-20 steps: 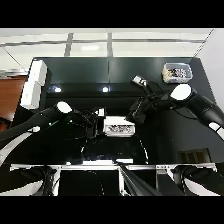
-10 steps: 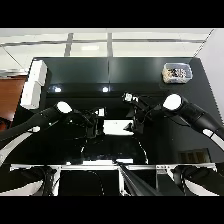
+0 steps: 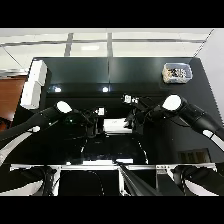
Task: Fold the box and place the chain.
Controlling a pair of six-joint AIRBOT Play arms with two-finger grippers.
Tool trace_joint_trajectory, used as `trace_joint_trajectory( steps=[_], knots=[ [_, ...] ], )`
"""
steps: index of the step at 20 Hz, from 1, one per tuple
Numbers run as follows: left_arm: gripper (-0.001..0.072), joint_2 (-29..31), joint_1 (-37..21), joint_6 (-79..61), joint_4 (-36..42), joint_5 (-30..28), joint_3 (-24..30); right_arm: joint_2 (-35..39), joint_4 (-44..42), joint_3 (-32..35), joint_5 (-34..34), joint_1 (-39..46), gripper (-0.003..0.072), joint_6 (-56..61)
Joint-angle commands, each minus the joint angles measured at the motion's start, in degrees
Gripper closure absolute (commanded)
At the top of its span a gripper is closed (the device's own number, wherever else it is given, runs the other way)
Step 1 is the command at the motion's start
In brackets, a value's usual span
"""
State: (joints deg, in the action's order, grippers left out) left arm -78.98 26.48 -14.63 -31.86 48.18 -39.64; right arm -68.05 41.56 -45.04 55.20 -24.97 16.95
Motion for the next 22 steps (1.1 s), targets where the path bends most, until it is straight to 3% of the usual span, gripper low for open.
trace_joint_trajectory(
  steps=[1, 5, 22],
  knots=[
    [0.0224, -0.02, 0.04, 0.02, -0.13, 0.24, -0.02, 0.74, -1.25, -0.66, -0.5, -0.02, 0.0467, 0.02],
    [0.0223, -0.02, 0.04, 0.02, -0.13, 0.24, -0.02, 0.66, -0.98, -0.66, -1.55, -0.04, 0.0508, 1.68],
    [0.0224, -0.02, 0.04, 0.02, -0.13, 0.24, -0.02, -0.44, -0.37, 0.2, 0.52, -0.04, 0.0476, 1.92]
  ],
)
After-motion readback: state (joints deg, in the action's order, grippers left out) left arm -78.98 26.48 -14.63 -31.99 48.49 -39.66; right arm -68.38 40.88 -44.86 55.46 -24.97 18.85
